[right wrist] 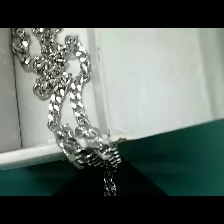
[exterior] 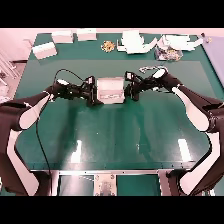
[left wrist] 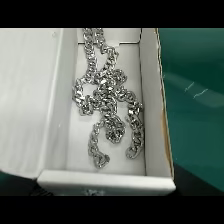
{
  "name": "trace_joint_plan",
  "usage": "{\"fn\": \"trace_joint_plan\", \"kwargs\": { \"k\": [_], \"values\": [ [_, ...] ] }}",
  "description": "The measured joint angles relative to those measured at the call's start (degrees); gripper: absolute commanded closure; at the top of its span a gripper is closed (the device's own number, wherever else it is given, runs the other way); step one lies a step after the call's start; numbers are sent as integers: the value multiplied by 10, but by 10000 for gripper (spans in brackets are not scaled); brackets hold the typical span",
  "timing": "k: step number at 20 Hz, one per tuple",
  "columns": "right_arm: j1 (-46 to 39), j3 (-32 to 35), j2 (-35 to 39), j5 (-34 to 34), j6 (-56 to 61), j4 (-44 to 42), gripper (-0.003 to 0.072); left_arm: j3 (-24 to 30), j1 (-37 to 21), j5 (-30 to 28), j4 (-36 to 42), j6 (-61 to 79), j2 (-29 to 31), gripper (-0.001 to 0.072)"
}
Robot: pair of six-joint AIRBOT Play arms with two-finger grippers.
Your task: Fold the box and place the chain.
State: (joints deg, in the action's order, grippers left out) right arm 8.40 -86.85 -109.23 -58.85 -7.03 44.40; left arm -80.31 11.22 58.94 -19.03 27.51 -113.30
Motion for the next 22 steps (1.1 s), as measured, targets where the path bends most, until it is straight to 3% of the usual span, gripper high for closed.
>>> {"fn": "trace_joint_plan", "kwargs": {
  "k": [14, 22],
  "values": [
    [0, -21, 73, -86, 129, 80, 681, 0, 0, 2, 0, -1, 0, 197],
    [16, -21, 164, -112, 182, 103, 682, 0, 0, 1, 0, -1, 0, 197]
  ]
}}
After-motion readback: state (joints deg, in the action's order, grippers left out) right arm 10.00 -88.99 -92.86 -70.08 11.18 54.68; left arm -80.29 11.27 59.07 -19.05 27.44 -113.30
